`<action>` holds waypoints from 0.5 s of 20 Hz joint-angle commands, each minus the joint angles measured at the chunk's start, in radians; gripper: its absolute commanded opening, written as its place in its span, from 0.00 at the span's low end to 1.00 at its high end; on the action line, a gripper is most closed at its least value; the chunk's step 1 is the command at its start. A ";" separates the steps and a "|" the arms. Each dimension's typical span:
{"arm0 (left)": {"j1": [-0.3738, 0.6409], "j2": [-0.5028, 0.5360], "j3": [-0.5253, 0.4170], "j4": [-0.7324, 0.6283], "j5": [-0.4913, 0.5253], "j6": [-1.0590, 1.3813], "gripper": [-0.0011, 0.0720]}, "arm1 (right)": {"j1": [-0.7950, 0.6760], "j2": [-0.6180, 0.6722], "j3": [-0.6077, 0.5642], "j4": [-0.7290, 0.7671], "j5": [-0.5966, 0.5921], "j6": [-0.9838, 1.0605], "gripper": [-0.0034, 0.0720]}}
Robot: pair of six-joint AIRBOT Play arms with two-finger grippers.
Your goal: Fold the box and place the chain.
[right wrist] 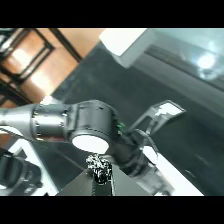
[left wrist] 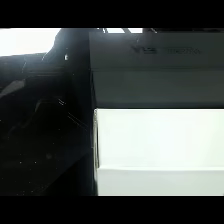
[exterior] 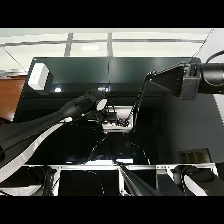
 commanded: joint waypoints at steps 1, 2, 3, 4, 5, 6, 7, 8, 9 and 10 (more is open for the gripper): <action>0.001 0.000 0.000 0.000 0.000 0.000 0.05 | 0.043 -0.035 -0.007 0.000 0.008 0.023 0.06; 0.001 0.000 0.000 0.000 -0.001 0.000 0.05 | 0.067 -0.050 -0.021 -0.034 0.005 0.046 0.06; 0.001 0.000 0.000 0.000 0.000 0.000 0.05 | 0.090 -0.064 -0.048 -0.061 -0.010 0.062 0.06; 0.001 0.000 0.000 0.000 -0.001 0.000 0.05 | 0.106 -0.076 -0.082 -0.070 -0.032 0.065 0.06; 0.001 0.000 0.000 0.000 -0.001 0.000 0.05 | 0.114 -0.088 -0.113 -0.078 -0.048 0.065 0.06; 0.001 0.000 0.000 0.000 -0.001 0.000 0.05 | 0.115 -0.098 -0.146 -0.086 -0.060 0.066 0.06; 0.001 0.000 0.000 0.000 -0.001 0.000 0.05 | 0.116 -0.108 -0.179 -0.097 -0.066 0.066 0.06; 0.001 0.000 0.000 0.000 -0.001 0.000 0.05 | 0.116 -0.114 -0.208 -0.106 -0.074 0.065 0.06; 0.001 0.000 0.000 0.000 -0.001 0.000 0.05 | 0.116 -0.116 -0.235 -0.109 -0.089 0.065 0.06; 0.001 0.000 0.000 0.000 -0.001 0.000 0.05 | 0.116 -0.116 -0.254 -0.119 -0.097 0.066 0.06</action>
